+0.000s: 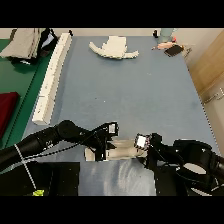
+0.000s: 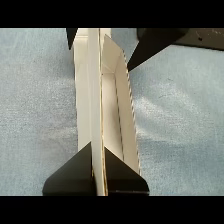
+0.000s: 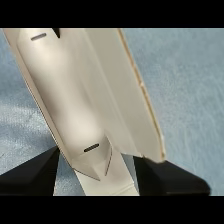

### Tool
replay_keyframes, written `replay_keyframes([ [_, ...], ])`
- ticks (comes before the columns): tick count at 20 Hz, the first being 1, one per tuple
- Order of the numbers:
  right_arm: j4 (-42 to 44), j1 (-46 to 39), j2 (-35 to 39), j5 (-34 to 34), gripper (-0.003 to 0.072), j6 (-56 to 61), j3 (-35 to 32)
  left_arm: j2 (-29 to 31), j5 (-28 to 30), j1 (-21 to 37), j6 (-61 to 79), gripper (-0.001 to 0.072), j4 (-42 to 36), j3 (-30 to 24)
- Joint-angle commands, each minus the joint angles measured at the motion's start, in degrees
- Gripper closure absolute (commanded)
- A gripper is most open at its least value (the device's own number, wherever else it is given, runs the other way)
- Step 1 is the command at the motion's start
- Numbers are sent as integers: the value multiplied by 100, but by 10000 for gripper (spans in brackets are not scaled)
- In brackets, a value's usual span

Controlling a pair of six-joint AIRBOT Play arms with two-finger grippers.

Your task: Fold the box.

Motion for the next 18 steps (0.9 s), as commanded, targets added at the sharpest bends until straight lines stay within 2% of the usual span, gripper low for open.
replay_keyframes([
  [1,1449,-704,-57,15,-22,-1864,0,-2,0,-2,2,692,0,0],
  [4,2326,-1043,-398,68,-22,-2826,-127,-2,0,-2,0,692,0,0],
  [6,2568,-1099,-704,72,-22,-3075,-166,-2,0,-2,2,692,0,0],
  [13,2039,-1099,-802,107,-22,-2942,-160,-2,0,-2,2,692,0,0],
  [18,1998,-1099,-820,138,-21,-2942,-160,-2,-2,-2,2,692,0,0],
])
